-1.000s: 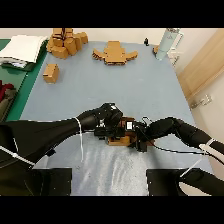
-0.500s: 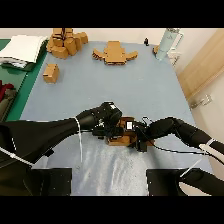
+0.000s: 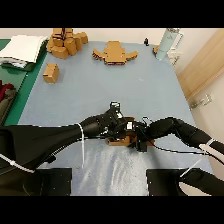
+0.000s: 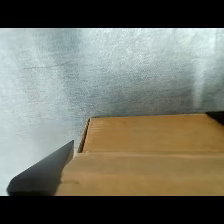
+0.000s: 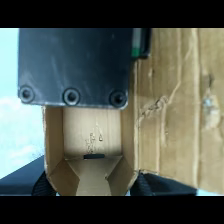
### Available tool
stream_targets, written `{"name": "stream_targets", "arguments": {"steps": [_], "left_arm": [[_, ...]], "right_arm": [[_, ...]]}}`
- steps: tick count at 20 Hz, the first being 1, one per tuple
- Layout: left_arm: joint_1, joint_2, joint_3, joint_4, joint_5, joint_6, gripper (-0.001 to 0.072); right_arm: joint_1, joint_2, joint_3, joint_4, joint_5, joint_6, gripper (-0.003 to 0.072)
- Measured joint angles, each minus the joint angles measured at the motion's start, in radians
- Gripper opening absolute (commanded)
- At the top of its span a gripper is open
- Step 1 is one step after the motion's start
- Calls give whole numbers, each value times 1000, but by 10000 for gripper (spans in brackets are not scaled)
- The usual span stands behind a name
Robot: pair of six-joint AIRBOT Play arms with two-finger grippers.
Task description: Fold the box.
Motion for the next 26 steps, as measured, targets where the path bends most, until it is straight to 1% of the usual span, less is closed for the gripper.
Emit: {"name": "stream_targets", "arguments": {"steps": [1,2,9,10,11,12,16,23,26], "left_arm": [[-1,-2,0,4,0,-10,56],[-2,-4,0,11,-1,-18,46],[-15,-7,0,11,3,-39,46],[-16,-8,0,9,3,-40,56],[-16,-8,0,8,1,-39,176],[-16,-9,0,-3,-6,-37,315],[-17,-7,0,-2,-55,-38,324],[-13,-4,3,1,-79,-40,324],[6,5,19,-3,-85,-40,325]], "right_arm": [[0,0,0,0,0,0,569],[0,0,0,-3,0,0,568],[0,0,0,-3,-2,0,568],[0,0,0,-3,-2,0,568],[0,0,0,-2,-2,0,569],[0,0,0,1,3,-1,569],[0,0,0,3,3,-2,568],[0,0,0,0,1,0,568],[0,0,0,0,2,0,568]]}}
